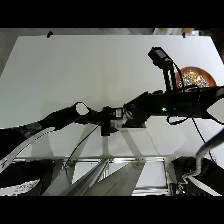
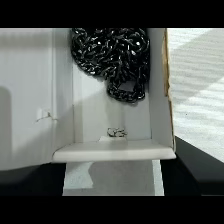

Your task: Fold the box and place the chain.

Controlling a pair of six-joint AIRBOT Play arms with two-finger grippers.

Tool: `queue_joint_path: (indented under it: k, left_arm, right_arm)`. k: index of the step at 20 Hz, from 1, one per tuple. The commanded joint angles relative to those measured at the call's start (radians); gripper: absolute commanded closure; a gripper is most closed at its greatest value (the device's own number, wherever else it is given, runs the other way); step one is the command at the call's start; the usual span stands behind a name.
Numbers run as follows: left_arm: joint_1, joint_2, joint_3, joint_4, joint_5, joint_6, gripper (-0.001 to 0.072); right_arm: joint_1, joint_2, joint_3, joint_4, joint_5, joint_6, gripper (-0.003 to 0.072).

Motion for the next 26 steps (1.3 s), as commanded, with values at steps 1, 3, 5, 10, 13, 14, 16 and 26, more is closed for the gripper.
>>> queue_joint_path:
  k: [1,3,5,10,13,14,16,26]
  left_arm:
    - [-0.001,0.001,0.000,0.000,0.000,0.000,0.0502]
    - [-0.001,0.001,0.000,0.000,0.000,0.000,0.0502]
    - [-0.001,0.001,0.000,0.000,0.000,0.000,0.0502]
    - [-0.001,0.001,0.000,0.000,0.000,0.000,0.0502]
    - [-0.001,0.001,0.000,0.000,0.000,0.000,0.0502]
    - [-0.001,0.001,0.000,0.000,0.000,0.000,0.0502]
    - [-0.001,0.001,0.000,0.000,0.000,0.000,0.0502]
    - [-0.001,0.001,0.000,0.000,0.000,0.000,0.0502]
  right_arm:
    - [0.001,0.001,0.001,0.006,-0.031,-0.001,0.0675]
    - [0.000,0.001,0.001,-0.016,-0.029,0.000,0.0675]
    - [0.000,0.001,0.001,-0.025,-0.026,0.000,0.0675]
    - [0.000,-0.032,0.000,-0.154,0.082,0.010,0.0674]
    - [0.000,-0.078,-0.035,-0.143,0.091,0.011,0.0674]
    - [0.000,-0.092,-0.055,-0.143,0.087,0.011,0.0674]
    - [0.000,-0.121,-0.096,-0.143,0.087,0.011,0.0674]
    - [-0.031,-0.267,-0.016,-0.063,0.169,-0.289,0.0446]
